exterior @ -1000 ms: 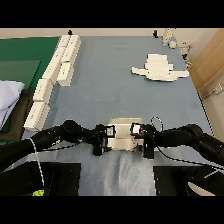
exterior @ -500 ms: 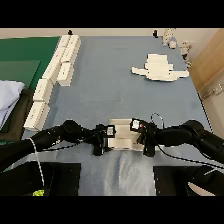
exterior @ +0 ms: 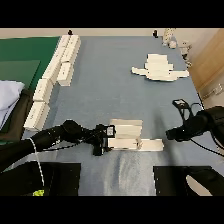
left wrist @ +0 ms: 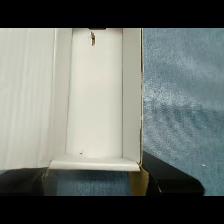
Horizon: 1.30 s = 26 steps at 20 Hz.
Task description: Fold the box.
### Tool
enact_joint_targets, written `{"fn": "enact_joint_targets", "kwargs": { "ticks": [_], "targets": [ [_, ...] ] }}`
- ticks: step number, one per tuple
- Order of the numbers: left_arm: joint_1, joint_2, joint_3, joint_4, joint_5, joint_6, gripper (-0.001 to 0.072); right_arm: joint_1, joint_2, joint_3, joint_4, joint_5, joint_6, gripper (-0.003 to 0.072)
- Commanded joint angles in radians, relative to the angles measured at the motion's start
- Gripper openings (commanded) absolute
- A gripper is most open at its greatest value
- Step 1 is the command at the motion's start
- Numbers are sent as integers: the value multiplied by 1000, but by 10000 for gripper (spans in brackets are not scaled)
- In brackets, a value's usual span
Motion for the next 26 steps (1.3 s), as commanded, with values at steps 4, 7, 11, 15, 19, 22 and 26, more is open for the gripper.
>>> {"fn": "enact_joint_targets", "kwargs": {
  "ticks": [4,7,11,15,19,22,26],
  "targets": [
    [0,0,0,0,0,0,474,-466,-66,-77,487,-42,-180,2],
    [0,0,0,0,0,0,474,-508,-141,-141,608,-56,-300,2],
    [0,0,0,0,0,0,474,-507,-187,-204,692,-72,-368,2],
    [0,0,0,0,1,0,474,-488,-131,-206,775,-131,-406,2],
    [0,0,0,0,0,0,474,-413,-113,-216,803,-82,-405,2],
    [0,0,0,0,1,0,474,-335,-113,-229,811,-16,-378,2],
    [0,0,0,0,0,0,474,-312,-113,-215,842,-9,-378,2]
  ]
}}
